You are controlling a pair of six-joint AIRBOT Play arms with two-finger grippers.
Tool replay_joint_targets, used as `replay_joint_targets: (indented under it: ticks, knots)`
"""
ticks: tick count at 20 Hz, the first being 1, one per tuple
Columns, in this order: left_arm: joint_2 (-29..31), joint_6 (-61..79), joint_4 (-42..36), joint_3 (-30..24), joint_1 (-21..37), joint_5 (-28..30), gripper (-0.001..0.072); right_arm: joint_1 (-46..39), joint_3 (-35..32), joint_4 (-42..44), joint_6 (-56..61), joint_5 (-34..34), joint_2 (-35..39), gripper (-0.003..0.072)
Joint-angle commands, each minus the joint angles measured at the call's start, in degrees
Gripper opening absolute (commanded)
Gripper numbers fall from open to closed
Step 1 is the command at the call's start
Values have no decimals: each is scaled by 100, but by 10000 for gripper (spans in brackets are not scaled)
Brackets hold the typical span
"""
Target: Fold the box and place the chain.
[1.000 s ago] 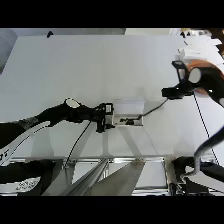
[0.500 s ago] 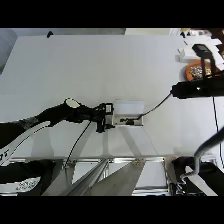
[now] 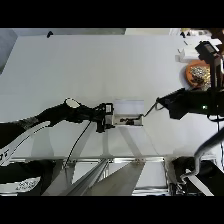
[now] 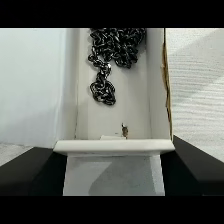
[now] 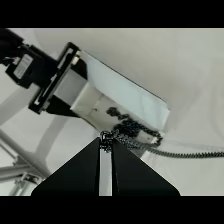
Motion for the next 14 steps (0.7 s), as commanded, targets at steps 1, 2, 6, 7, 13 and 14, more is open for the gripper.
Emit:
replay_joint_targets:
  ticks: [1,2,6,7,13,14]
  knots:
    - [4,0,0,2,2,2,254,691,-26,81,-2,-389,55,22]
    - [2,0,0,2,2,0,254,809,-79,68,-2,-557,48,22]
    - [4,0,0,2,2,2,254,914,-540,15,-13,-1091,-105,22]
    - [4,0,0,2,2,0,254,914,-695,-50,-13,-1233,-190,22]
    - [2,0,0,2,2,0,254,914,-1755,-83,-269,-2020,-1008,23]
    - [4,0,0,2,2,0,254,914,-1886,-83,-363,-2122,-1128,23]
